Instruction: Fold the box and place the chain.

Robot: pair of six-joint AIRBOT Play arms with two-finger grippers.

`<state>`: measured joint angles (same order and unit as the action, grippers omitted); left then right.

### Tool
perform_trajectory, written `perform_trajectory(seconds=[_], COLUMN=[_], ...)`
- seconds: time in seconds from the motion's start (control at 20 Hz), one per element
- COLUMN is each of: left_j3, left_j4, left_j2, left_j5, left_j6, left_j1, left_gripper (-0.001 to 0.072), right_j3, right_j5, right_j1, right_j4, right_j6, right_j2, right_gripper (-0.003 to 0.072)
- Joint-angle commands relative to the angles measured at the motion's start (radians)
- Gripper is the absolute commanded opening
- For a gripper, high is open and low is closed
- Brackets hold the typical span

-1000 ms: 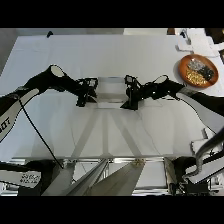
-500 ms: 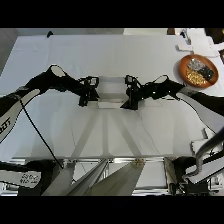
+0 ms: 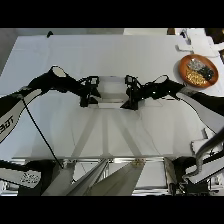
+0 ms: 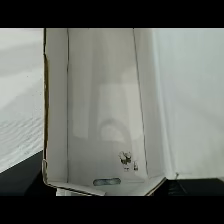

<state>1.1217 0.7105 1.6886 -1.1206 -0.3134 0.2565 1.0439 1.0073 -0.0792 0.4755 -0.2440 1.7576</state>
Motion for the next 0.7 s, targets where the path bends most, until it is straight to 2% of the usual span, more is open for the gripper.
perform_trajectory(seconds=[0.0, 0.25, 0.35, 0.45, 0.5, 0.6, 0.65], left_j3=[-0.001, -0.001, -0.001, -0.001, -0.001, -0.001, -0.001], left_j4=[-0.008, -0.04, -0.094, -0.143, -0.156, -0.158, -0.157], left_j2=[0.022, 0.022, 0.022, 0.022, 0.022, 0.023, 0.023], left_j5=[-0.02, -0.008, 0.011, 0.025, 0.025, 0.025, 0.024], left_j6=[0.025, 0.028, 0.028, 0.026, 0.026, 0.026, 0.027], left_j1=[0.001, 0.001, 0.0, 0.0, 0.0, 0.001, 0.0], left_gripper=[0.044, 0.0432, 0.0374, 0.0375, 0.0387, 0.0523, 0.0526], right_j3=[0.001, 0.001, 0.001, 0.001, 0.001, 0.001, 0.001], right_j5=[-0.001, -0.001, -0.001, -0.001, -0.001, -0.001, -0.001], right_j1=[-0.001, -0.001, -0.001, -0.001, -0.001, -0.001, -0.001], right_j4=[-0.002, -0.002, -0.002, -0.002, -0.002, -0.002, -0.002], right_j6=[0.003, 0.003, 0.003, 0.003, 0.003, 0.003, 0.003], right_j2=[0.0, 0.0, 0.0, 0.0, 0.0, 0.0, 0.0], right_gripper=[0.0497, 0.0497, 0.0497, 0.0497, 0.0497, 0.0497, 0.0497])
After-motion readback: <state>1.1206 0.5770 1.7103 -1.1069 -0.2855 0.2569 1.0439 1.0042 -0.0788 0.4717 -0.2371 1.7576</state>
